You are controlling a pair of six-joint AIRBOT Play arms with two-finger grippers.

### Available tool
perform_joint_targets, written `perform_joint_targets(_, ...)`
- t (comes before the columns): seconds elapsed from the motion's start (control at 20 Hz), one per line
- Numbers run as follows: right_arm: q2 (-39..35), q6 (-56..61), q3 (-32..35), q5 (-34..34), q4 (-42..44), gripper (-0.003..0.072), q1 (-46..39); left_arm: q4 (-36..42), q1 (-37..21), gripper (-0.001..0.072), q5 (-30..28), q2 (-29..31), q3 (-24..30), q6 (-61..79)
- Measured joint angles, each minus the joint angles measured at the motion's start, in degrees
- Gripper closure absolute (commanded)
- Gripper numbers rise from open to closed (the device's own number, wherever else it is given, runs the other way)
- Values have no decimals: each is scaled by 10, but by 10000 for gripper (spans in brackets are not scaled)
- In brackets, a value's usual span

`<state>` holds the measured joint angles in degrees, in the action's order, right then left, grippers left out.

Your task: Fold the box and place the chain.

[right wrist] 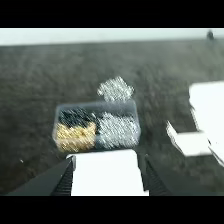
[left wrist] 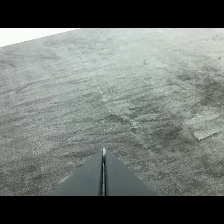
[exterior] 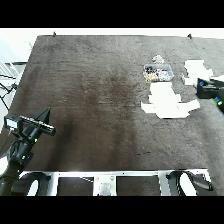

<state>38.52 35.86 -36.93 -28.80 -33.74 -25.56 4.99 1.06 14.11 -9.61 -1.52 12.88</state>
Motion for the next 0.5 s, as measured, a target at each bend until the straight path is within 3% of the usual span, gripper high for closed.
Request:
perform_joint_targets(0.25,214,35,-197,-245,-19,81,-167,0,0,691,0,0,0,0)
perform_joint_targets(0.5,422,87,-404,-429,-128,83,-207,0,0,690,0,0,0,0)
